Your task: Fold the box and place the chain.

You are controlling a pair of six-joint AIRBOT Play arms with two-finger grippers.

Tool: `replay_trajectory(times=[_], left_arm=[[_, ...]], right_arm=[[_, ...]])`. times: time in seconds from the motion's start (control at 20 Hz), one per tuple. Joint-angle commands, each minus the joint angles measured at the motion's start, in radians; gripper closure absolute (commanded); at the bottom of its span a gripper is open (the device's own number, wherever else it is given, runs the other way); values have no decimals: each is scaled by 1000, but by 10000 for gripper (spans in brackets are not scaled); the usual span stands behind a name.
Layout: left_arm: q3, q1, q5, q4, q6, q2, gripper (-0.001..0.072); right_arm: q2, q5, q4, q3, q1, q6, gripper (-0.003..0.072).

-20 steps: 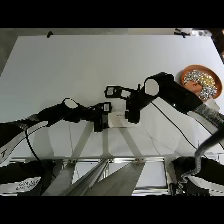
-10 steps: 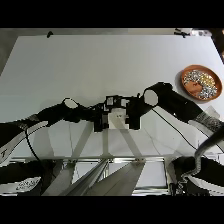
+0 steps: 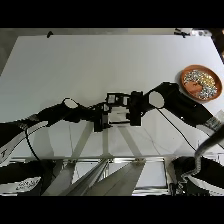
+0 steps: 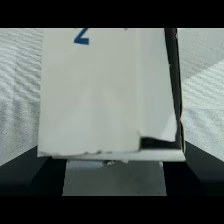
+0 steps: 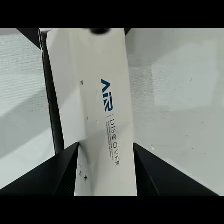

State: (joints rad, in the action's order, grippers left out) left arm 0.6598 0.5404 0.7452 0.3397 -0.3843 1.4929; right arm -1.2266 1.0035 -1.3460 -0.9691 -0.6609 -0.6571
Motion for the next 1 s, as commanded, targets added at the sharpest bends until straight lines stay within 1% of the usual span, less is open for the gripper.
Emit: replay_trajectory(times=[0.0, 0.1, 0.35, 0.7, 0.75, 0.95], left_arm=[[0, 0, 0, 1, 0, 0, 501], [0, 0, 0, 1, 0, 0, 501], [0, 0, 0, 1, 0, 0, 501], [0, 0, -1, 1, 0, 0, 501], [0, 0, 0, 1, 0, 0, 501], [0, 0, 0, 1, 0, 0, 501]], right_arm=[[10, -13, -4, 0, -1, -2, 357], [8, -24, -3, 4, -1, -29, 357], [8, -72, 20, 58, -1, -30, 358], [8, -48, 17, 65, -11, -53, 360], [8, -44, 15, 66, -21, -53, 372], [8, -46, 17, 93, -38, -72, 372]])
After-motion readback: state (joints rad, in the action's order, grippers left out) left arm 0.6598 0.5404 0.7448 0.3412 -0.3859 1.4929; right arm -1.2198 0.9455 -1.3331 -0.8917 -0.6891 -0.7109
